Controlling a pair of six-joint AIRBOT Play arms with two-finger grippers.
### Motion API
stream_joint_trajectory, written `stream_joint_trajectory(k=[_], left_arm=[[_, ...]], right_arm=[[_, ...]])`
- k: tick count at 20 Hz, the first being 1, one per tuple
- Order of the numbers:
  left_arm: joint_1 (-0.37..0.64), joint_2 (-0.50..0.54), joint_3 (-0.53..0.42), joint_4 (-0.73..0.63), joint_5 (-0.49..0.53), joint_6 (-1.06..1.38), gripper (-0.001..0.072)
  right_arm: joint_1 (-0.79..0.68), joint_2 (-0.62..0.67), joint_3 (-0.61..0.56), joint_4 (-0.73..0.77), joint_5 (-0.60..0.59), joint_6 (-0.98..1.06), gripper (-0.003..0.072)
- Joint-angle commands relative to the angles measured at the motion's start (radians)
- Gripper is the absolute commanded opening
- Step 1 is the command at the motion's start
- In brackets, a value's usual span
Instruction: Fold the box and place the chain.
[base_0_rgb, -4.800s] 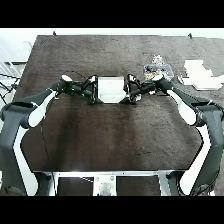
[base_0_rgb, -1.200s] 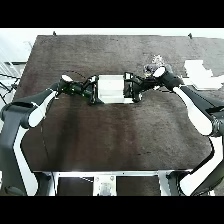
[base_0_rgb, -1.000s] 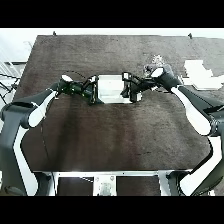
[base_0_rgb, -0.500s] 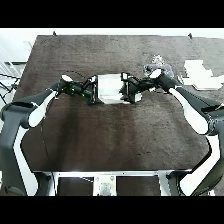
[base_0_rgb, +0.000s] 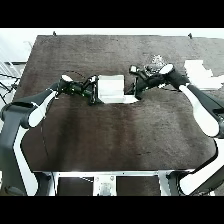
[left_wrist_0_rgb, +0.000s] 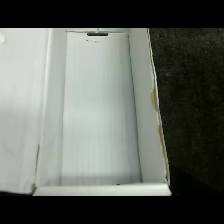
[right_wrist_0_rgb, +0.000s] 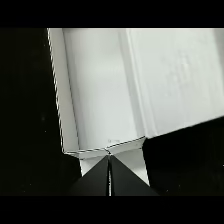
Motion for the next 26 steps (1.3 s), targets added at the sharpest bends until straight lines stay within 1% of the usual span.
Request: stream_joint_trajectory(k=[1, 3, 6, 8, 11, 13, 16, 18, 22, 26], left_arm=[[0.001, 0.000, 0.000, 0.000, 0.000, 0.000, 0.0474], [0.001, -0.001, 0.000, 0.000, 0.000, 0.000, 0.0474], [0.001, 0.000, 0.000, 0.000, 0.000, 0.000, 0.0474], [0.001, 0.000, 0.000, 0.000, 0.000, 0.000, 0.0474], [0.001, 0.000, 0.000, 0.000, 0.000, 0.000, 0.0474], [0.001, 0.000, 0.000, 0.000, -0.002, 0.000, 0.0473], [0.001, 0.000, 0.000, 0.000, -0.002, 0.000, 0.0474], [0.001, 0.000, 0.000, 0.000, -0.001, 0.000, 0.0473], [0.001, 0.000, 0.000, 0.000, 0.000, 0.000, 0.0473], [0.001, -0.001, 0.000, 0.000, 0.000, 0.000, 0.0473]], right_arm=[[-0.059, 0.099, 0.001, 0.034, 0.027, 0.152, 0.0011], [-0.115, 0.146, 0.001, 0.048, 0.027, 0.274, 0.0010], [-0.227, 0.159, -0.005, 0.048, 0.027, 0.513, 0.0010], [-0.290, 0.156, -0.039, 0.048, 0.016, 0.640, 0.0009], [-0.321, 0.125, -0.109, 0.036, 0.004, 0.753, 0.0009], [-0.311, 0.085, -0.143, 0.032, -0.034, 0.820, 0.0010], [-0.275, 0.009, -0.149, 0.030, -0.033, 0.859, 0.0010], [-0.224, -0.015, -0.150, 0.032, -0.050, 0.877, 0.0009], [-0.104, -0.025, -0.148, 0.032, -0.055, 0.903, 0.0009], [-0.084, 0.007, -0.144, 0.034, -0.050, 0.915, 0.0009]])
